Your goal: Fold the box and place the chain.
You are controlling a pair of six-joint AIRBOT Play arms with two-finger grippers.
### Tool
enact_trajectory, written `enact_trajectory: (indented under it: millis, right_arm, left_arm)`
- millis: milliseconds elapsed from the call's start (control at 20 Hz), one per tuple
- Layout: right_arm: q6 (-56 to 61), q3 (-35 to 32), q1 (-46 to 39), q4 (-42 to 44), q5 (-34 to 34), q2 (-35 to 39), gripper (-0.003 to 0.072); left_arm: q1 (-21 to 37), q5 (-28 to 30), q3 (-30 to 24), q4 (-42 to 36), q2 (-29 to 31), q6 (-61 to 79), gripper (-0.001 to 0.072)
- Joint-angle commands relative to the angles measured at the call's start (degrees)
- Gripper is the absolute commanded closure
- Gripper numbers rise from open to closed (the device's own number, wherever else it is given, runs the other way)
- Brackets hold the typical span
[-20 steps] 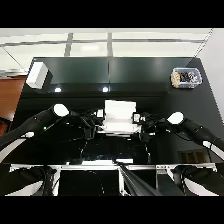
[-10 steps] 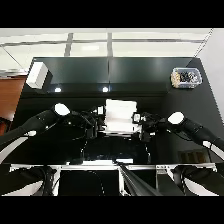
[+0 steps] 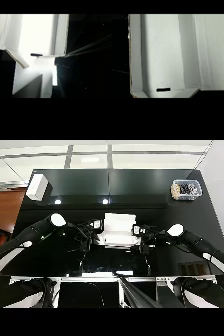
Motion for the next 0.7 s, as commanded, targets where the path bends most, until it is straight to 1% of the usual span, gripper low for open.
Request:
enact_trajectory:
  millis: [0,50,250,350,400,500,550,600,650]
  right_arm:
    - [0.0,0.0,0.0,-0.1,0.0,0.0,0.0546]
    - [0.0,0.0,0.0,-0.1,0.0,0.0,0.0546]
    - [0.0,0.0,0.0,-0.1,0.0,0.0,0.0545]
    - [0.0,0.0,0.0,-0.1,0.0,0.0,0.0546]
    - [0.0,0.0,0.0,-0.1,0.0,0.0,0.0545]
    - [0.0,0.0,0.0,-0.1,0.0,0.0,0.0545]
    - [0.0,0.0,0.0,-0.1,0.0,0.0,0.0545]
    - [0.0,0.0,0.0,-0.1,0.0,0.0,0.0545]
    - [0.0,0.0,0.0,-0.1,0.0,0.0,0.0545]
  left_arm:
    - [0.5,4.7,0.0,0.1,0.2,-0.9,0.0254]
    - [0.5,5.4,0.0,-0.8,0.2,-0.7,0.022]
    - [-1.6,6.1,0.0,-4.3,0.2,1.6,0.0229]
    - [-3.5,6.6,0.0,-5.2,0.1,2.2,0.0344]
    - [-4.0,6.6,0.0,-5.2,0.1,2.2,0.0358]
    - [-3.9,6.7,0.0,-5.2,0.1,2.2,0.036]
    - [-3.8,7.0,0.0,-5.3,0.1,2.2,0.0386]
    - [-3.8,7.3,0.0,-5.3,0.1,2.2,0.0473]
    - [-3.9,7.4,0.0,-5.6,0.1,2.2,0.0489]
